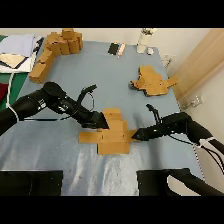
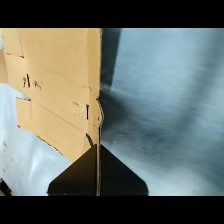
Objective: Fold the box.
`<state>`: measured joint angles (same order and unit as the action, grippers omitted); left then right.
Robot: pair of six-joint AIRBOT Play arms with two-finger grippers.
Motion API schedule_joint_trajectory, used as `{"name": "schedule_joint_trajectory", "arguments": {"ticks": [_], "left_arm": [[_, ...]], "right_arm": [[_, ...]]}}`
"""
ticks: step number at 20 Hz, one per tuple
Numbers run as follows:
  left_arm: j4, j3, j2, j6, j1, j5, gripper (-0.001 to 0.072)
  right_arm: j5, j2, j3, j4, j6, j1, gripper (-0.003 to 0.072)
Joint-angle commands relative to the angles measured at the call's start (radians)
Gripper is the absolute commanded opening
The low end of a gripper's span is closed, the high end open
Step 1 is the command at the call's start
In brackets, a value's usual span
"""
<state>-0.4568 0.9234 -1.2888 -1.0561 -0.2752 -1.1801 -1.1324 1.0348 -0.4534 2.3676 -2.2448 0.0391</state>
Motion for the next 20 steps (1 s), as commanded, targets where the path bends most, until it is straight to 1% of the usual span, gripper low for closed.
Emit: {"name": "schedule_joint_trajectory", "arguments": {"ticks": [1, 2, 5, 9, 11, 13, 15, 16, 18, 20], "left_arm": [[-0.097, -0.005, 0.000, 0.020, 0.079, 0.016, 0.0692], [-0.123, -0.013, 0.000, 0.019, 0.099, 0.034, 0.0692], [-0.158, -0.040, -0.015, 0.021, 0.144, 0.103, 0.0692], [-0.144, -0.042, -0.100, 0.033, 0.155, 0.105, 0.0692], [-0.066, -0.041, -0.150, 0.098, 0.145, 0.106, 0.0692], [0.066, -0.040, -0.192, 0.192, 0.144, 0.093, 0.0692], [0.187, -0.039, -0.230, 0.281, 0.143, 0.058, 0.0691], [0.222, -0.038, -0.248, 0.311, 0.143, 0.026, 0.0648], [0.241, -0.033, -0.280, 0.340, 0.144, -0.030, 0.0595], [0.249, -0.032, -0.286, 0.364, 0.144, -0.038, 0.0595]], "right_arm": [[0.096, -0.111, 0.066, 0.019, -0.041, -0.138, 0.0001], [0.119, -0.156, 0.089, 0.021, -0.040, -0.156, 0.0001], [0.124, -0.250, 0.122, 0.019, -0.029, -0.172, 0.0001], [0.126, -0.294, 0.126, 0.016, -0.022, -0.172, 0.0001], [0.125, -0.294, 0.126, 0.016, -0.021, -0.172, 0.0001], [0.122, -0.294, 0.126, 0.015, -0.014, -0.172, 0.0001], [0.122, -0.294, 0.126, 0.015, -0.014, -0.172, 0.0001], [0.126, -0.294, 0.126, 0.014, -0.014, -0.172, 0.0001], [0.129, -0.294, 0.126, 0.013, -0.014, -0.172, 0.0001], [0.129, -0.294, 0.126, 0.011, -0.014, -0.172, 0.0001]]}}
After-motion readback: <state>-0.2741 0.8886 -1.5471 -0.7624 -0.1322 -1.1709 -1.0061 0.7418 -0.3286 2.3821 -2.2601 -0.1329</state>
